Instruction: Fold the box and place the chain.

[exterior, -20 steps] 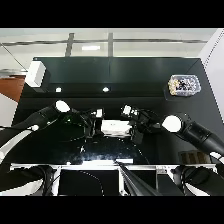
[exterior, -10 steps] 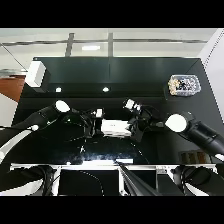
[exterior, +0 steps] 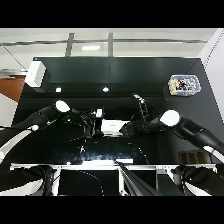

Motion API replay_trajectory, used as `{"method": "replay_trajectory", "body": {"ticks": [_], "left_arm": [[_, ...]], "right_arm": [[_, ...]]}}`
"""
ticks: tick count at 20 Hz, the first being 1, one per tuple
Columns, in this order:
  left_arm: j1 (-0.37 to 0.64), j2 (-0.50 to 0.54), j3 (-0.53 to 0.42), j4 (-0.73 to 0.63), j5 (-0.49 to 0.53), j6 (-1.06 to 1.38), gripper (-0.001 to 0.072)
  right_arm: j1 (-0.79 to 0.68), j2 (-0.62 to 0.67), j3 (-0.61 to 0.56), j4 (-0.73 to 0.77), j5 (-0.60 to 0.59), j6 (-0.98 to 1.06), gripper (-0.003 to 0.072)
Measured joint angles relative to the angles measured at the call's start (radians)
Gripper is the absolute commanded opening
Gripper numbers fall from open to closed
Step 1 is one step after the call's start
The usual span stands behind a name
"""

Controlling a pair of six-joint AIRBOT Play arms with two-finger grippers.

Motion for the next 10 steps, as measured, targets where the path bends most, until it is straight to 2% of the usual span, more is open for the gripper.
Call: {"method": "replay_trajectory", "body": {"ticks": [5, 10], "left_arm": [[0.000, 0.000, 0.000, 0.002, 0.002, 0.002, 0.0373], [0.000, 0.000, 0.000, 0.001, 0.001, 0.000, 0.0372]], "right_arm": [[-0.001, -0.076, -0.003, 0.065, -0.012, 0.018, 0.0028], [-0.016, -0.080, 0.002, 0.068, -0.007, 0.018, 0.0028]]}}
